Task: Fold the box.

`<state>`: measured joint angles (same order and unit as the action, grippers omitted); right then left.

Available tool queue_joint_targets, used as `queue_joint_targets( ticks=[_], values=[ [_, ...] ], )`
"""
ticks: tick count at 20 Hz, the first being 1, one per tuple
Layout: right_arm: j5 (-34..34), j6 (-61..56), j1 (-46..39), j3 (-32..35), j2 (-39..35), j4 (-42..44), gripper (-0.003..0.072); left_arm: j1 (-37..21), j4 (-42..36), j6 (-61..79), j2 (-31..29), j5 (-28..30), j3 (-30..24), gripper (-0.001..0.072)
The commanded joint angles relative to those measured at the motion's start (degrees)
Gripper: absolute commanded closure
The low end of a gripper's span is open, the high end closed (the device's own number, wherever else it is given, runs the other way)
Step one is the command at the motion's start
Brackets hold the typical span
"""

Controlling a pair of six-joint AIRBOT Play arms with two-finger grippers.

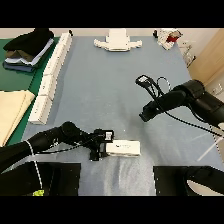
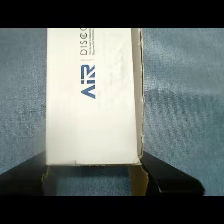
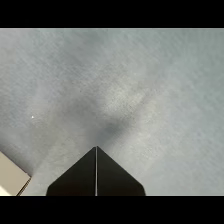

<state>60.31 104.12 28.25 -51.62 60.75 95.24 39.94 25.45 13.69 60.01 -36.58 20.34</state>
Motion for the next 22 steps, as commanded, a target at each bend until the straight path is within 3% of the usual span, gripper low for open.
queue_joint_targets(
  ticks=[1, 13, 16, 19, 22],
  values=[
    [0.52, 1.38, -1.51, -1.6, 2.84, 0.59, 0.0681, -0.02, 0.02, 0.0, 0.02, 0.0, 0.02, 0.0356],
    [0.79, 1.38, -1.51, -1.62, 2.8, 0.57, 0.0681, -0.02, -0.2, -0.13, -0.02, -0.04, 0.09, 0.0356],
    [0.79, 1.38, -1.51, -1.62, 2.8, 0.59, 0.0681, -0.04, 0.52, -6.93, -1.7, 0.09, 0.48, 0.0356],
    [0.79, 1.38, -1.51, -1.62, 2.8, 0.59, 0.0681, -1.81, 6.32, -19.34, -6.25, 0.94, 1.53, 0.0356],
    [0.79, 1.38, -1.51, -1.62, 2.8, 0.59, 0.0681, -9.84, 22.91, -45.31, -9.6, 8.2, 2.91, 0.0356]
  ],
)
